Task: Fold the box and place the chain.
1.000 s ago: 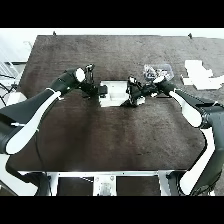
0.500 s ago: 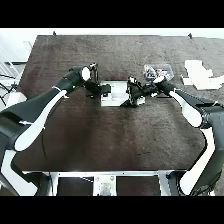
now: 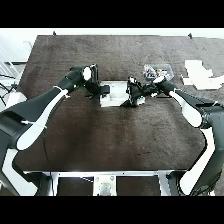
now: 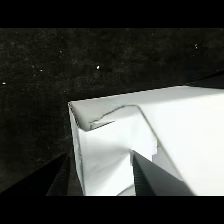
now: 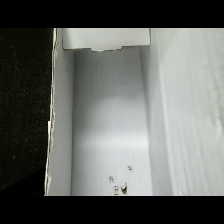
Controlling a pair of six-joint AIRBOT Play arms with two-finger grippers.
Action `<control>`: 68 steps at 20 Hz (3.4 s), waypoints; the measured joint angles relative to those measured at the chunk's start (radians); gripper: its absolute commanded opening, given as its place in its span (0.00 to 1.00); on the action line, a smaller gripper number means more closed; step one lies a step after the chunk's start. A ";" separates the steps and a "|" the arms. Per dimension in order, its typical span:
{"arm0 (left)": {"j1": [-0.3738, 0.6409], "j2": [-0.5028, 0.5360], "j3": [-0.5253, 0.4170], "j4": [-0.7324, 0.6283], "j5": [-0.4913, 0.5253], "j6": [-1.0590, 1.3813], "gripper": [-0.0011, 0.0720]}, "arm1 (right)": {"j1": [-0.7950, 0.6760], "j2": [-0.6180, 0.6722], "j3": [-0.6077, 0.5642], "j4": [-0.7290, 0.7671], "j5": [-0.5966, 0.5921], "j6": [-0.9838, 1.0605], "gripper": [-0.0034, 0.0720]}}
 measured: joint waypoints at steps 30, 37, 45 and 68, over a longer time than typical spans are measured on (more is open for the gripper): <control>-0.051 -0.198 0.317 0.184 -0.264 -0.082 0.60 | 0.000 0.000 0.000 0.000 -0.002 0.001 0.82; -0.059 -0.231 0.358 0.247 -0.323 -0.080 0.59 | 0.000 0.000 0.000 0.000 -0.001 0.001 0.82; -0.073 -0.235 0.364 0.280 -0.311 -0.085 0.57 | 0.000 0.000 0.000 0.000 -0.001 0.001 0.82; -0.097 -0.237 0.360 0.278 -0.323 -0.153 0.24 | 0.000 0.000 0.000 0.000 -0.001 0.000 0.82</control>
